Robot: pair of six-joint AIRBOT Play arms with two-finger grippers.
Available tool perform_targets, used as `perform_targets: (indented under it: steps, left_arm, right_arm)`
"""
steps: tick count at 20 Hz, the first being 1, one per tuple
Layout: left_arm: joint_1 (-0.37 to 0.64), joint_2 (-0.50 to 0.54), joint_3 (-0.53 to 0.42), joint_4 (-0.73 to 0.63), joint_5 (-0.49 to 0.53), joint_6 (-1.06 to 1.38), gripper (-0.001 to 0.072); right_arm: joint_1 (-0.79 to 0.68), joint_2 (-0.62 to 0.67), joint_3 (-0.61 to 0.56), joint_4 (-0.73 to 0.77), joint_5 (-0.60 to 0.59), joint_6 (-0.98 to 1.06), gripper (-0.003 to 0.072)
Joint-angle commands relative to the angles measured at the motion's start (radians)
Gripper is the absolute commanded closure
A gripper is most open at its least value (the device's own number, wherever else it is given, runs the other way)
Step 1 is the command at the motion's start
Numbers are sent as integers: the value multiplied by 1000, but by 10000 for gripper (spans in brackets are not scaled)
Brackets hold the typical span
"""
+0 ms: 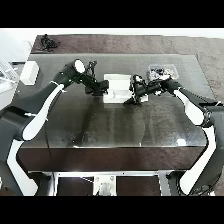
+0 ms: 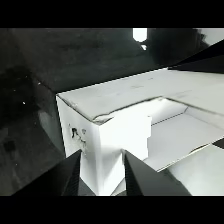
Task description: Fold the box and place the chain.
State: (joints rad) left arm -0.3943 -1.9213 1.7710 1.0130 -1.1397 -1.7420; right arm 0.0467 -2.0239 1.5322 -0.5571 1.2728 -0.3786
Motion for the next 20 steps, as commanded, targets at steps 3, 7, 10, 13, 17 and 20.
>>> perform_targets:
  steps: [3,7,10,13,17,20]
  left_arm:
    - [-22,-38,69,93,-72,-39,391]
    - [-23,-48,97,126,-93,-50,391]
    - [-32,-58,117,156,-104,-72,391]
    - [-43,-91,179,188,-135,-94,390]
    - [-64,-135,249,223,-180,-131,391]
    - [-69,-144,258,248,-208,-155,391]
  right_arm:
    - [0,0,0,0,0,0,105]
    - [0,0,0,0,0,0,105]
    - [0,0,0,0,0,0,105]
    - [0,0,0,0,0,0,105]
    - [0,0,0,0,0,0,105]
    - [0,0,0,0,0,0,105]
